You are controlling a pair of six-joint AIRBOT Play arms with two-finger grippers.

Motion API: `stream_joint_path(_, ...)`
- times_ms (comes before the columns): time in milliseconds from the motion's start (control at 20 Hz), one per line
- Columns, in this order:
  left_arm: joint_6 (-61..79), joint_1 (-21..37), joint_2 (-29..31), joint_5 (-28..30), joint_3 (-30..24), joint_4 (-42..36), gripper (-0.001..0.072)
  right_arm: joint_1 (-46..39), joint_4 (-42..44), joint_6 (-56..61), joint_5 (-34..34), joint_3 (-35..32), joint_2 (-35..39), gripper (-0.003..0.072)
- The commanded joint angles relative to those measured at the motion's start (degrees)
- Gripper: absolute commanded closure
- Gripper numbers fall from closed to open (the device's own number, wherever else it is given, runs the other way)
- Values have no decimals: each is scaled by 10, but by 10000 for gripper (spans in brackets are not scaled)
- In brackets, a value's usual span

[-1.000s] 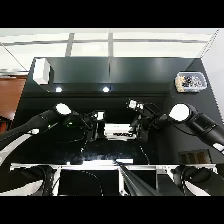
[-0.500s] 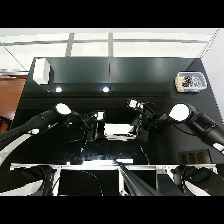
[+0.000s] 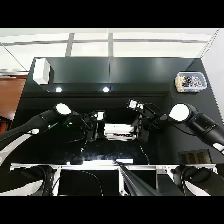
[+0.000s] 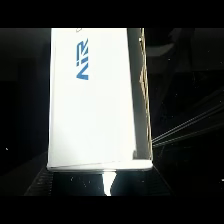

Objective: Fold the box and place the chain.

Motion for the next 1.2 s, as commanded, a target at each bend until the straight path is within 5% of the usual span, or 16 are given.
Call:
stream_joint_path(0, 0, 0, 0, 0, 0, 0, 251, 1, -3, 0, 4, 0, 0, 369)
stream_joint_path(300, 0, 0, 0, 0, 0, 0, 251, 17, -17, 0, 4, 0, 0, 367)
stream_joint_path(400, 0, 0, 0, 0, 0, 0, 251, 21, -17, 9, -6, 0, 0, 292)
stream_joint_path(1150, 0, 0, 0, 0, 0, 0, 251, 21, -26, 22, -9, -24, -2, 299)
